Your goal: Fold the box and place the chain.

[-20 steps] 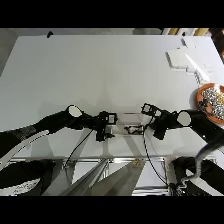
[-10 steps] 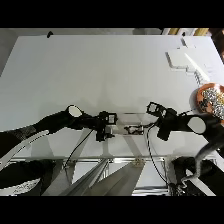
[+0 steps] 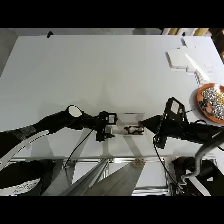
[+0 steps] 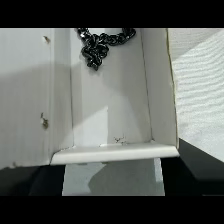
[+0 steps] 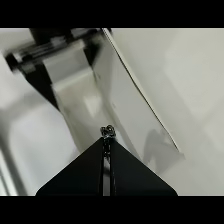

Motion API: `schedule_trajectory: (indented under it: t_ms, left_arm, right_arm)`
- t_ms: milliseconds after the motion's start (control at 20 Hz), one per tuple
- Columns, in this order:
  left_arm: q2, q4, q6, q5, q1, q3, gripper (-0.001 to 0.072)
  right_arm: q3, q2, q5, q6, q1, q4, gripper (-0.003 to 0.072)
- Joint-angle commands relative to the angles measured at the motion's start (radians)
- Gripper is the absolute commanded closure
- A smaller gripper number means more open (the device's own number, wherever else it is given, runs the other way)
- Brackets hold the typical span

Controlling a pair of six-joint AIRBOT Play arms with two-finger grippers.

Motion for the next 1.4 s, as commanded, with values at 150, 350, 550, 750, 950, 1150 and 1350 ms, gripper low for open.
schedule_trajectory:
  t_ms: [150,350,550,750,950,1150,1350]
  left_arm:
    - [0.0,0.0,0.0,0.0,0.0,0.0,0.0438]
    - [0.0,0.0,0.0,0.0,0.0,0.0,0.0438]
    - [0.0,0.0,0.0,0.0,0.0,0.0,0.0438]
    - [0.0,0.0,0.0,0.0,0.0,0.0,0.0438]
    - [0.0,0.0,0.0,0.0,0.0,0.0,0.0438]
    - [0.0,0.0,0.0,0.0,0.0,0.0,0.0438]
    - [0.0,0.0,0.0,0.0,0.0,0.0,0.0438]
  right_arm:
    - [0.004,0.015,-0.024,-0.15,0.001,0.322,0.0671]
    - [0.004,-0.028,-0.03,-0.164,0.001,0.238,0.0671]
    - [0.004,-0.156,-0.01,-0.208,0.001,0.106,0.067]
    - [0.004,-0.306,0.008,-0.268,0.001,0.048,0.0591]
    - [0.034,-0.305,0.043,-0.251,0.0,-0.039,0.0418]
    - [0.176,-0.245,0.162,-0.153,-0.001,-0.368,0.0528]
    - [0.188,-0.278,0.164,-0.17,-0.001,-0.657,0.0527]
